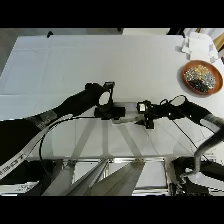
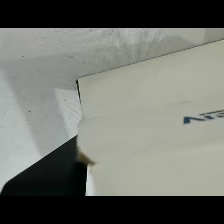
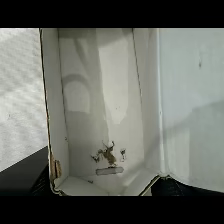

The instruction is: Fold the box and place the chain.

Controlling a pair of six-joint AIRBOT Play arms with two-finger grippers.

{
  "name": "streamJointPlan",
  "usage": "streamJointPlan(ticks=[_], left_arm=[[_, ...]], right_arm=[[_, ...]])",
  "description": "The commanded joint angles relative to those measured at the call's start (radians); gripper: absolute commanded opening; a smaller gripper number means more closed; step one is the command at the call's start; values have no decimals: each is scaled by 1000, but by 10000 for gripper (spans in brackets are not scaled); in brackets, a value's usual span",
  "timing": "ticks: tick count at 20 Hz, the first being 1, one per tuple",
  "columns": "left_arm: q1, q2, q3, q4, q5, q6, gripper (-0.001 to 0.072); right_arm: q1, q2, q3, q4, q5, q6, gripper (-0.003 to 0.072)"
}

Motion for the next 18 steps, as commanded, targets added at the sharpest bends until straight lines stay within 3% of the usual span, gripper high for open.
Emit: streamJointPlan(ticks=[1, 5, 9, 15, 17, 18], left_arm=[[-14, -54, 58, 2, -48, -20, 330], [-23, -80, 59, 3, -68, -103, 329], [-24, -85, 59, 37, -81, -180, 252], [-31, -85, 59, 84, -82, -227, 245], [-31, -85, 59, 85, -102, -234, 134], [-31, -84, 59, 85, -108, -234, 130]], right_arm=[[0, 0, 0, 0, 0, 0, 411], [0, 0, 0, 0, 0, 0, 411], [0, 0, 0, 0, 0, 0, 411], [0, 0, 0, 0, 0, 0, 411], [0, 0, 0, 0, 0, 0, 411], [0, 0, 0, 0, 0, 0, 411]])
